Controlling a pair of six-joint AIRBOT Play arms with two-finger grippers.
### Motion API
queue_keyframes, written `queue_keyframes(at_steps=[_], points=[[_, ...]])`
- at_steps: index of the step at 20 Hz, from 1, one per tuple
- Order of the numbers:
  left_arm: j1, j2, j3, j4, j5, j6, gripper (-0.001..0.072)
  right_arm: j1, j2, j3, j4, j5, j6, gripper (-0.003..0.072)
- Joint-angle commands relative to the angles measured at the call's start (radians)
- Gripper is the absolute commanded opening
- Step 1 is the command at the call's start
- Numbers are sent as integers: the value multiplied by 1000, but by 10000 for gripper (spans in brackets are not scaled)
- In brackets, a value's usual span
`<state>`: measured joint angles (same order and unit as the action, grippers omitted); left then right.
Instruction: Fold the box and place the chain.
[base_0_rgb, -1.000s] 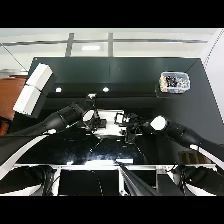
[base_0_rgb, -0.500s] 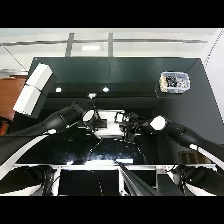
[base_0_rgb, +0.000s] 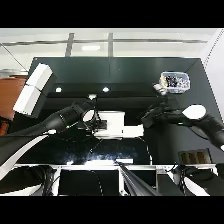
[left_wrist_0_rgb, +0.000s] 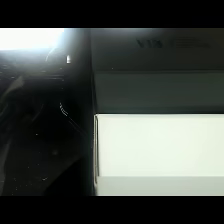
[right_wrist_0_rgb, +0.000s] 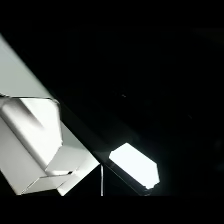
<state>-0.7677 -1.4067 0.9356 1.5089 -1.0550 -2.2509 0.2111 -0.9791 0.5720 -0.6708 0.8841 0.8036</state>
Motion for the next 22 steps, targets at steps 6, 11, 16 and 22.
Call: queue_keyframes(at_steps=[6,11,16,22], points=[[1,-2,0,-3,4,22,31,-233,18,-111,-246,219,711,24],[1,-8,0,-3,5,19,30,-29,-141,-123,-105,39,703,24],[1,-12,0,-2,6,19,30,32,-172,-123,-81,-16,674,25],[0,-23,0,-7,1,19,30,87,-172,-112,72,-30,586,513]])
